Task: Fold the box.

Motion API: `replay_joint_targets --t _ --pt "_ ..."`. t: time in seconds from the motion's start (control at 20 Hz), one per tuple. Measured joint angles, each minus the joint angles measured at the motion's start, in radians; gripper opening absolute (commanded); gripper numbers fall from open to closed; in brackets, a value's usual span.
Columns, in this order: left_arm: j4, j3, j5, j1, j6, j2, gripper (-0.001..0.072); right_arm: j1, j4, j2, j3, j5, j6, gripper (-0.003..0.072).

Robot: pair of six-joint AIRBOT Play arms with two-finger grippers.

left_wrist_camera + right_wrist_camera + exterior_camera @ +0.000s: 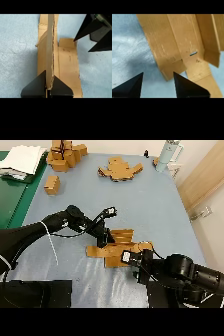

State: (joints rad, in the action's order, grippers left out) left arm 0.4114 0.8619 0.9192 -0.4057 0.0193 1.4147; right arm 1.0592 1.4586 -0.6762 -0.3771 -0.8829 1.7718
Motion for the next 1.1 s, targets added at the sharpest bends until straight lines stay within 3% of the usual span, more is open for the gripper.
replay_joint_targets --t 0.4,0.75,0.8,0.95,1.1 --pt "0.000 0.000 0.000 0.000 0.000 0.000 0.0016 0.026 -0.206 -0.144 0.008 0.220 0.010 0.0565" --pt "0.000 0.000 0.000 0.000 0.000 0.000 0.0016 0.025 -0.272 -0.130 -0.033 0.264 -0.171 0.0566" --pt "0.000 0.000 0.000 0.000 0.000 0.000 0.0016 0.025 -0.270 -0.127 -0.036 0.265 -0.185 0.0573" --pt "0.000 0.000 0.000 0.000 0.000 0.000 0.0016 0.025 -0.272 -0.123 -0.041 0.266 -0.211 0.0720" --pt "0.000 -0.001 0.000 0.000 0.000 0.000 0.0016 0.025 -0.304 -0.117 -0.048 0.243 -0.219 0.0720"
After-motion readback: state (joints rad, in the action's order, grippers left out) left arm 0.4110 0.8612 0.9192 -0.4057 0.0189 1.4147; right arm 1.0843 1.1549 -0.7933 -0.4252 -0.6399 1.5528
